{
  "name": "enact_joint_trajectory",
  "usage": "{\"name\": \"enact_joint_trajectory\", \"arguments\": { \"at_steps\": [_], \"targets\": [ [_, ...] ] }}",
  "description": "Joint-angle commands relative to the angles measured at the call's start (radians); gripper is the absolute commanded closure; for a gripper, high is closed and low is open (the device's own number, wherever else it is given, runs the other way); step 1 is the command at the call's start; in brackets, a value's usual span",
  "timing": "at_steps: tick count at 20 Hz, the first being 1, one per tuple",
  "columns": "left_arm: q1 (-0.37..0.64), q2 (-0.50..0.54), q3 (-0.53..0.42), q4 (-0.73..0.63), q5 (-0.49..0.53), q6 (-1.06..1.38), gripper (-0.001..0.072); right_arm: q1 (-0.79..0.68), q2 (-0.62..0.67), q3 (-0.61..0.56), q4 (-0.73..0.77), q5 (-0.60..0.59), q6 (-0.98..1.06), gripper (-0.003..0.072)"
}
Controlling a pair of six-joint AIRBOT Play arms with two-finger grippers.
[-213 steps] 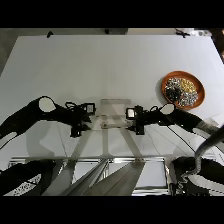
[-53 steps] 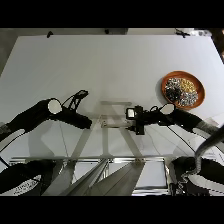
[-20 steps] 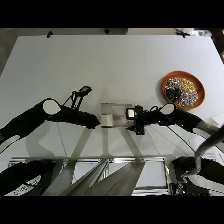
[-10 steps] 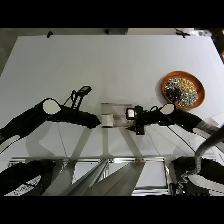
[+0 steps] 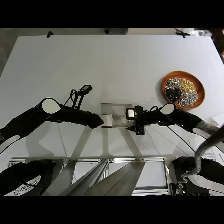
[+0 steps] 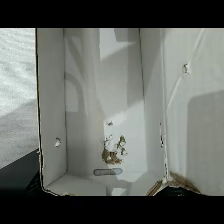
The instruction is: Fold the box and place the chain.
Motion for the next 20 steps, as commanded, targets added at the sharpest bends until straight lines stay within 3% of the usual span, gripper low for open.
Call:
{"name": "enact_joint_trajectory", "arguments": {
  "at_steps": [1, 2, 5, 13, 20],
  "targets": [
    [-0.001, -0.026, 0.001, -0.001, 0.022, 0.021, 0.0422, 0.0, 0.0, 0.0, 0.0, 0.0, 0.0, 0.029],
    [-0.001, -0.036, 0.001, 0.007, 0.033, 0.018, 0.0367, 0.0, 0.0, 0.0, 0.0, 0.0, 0.0, 0.029],
    [-0.016, -0.04, 0.001, 0.011, 0.072, 0.006, 0.0315, 0.0, 0.0, -0.001, 0.0, 0.0, 0.0, 0.029],
    [-0.112, -0.054, 0.083, 0.276, 0.116, -0.323, 0.0292, 0.0, 0.0, -0.001, 0.0, 0.0, 0.0, 0.029],
    [-0.175, -0.138, 0.212, 0.446, -0.04, -0.612, 0.0292, 0.0, 0.0, -0.001, 0.0, 0.0, 0.0, 0.029]
  ]
}}
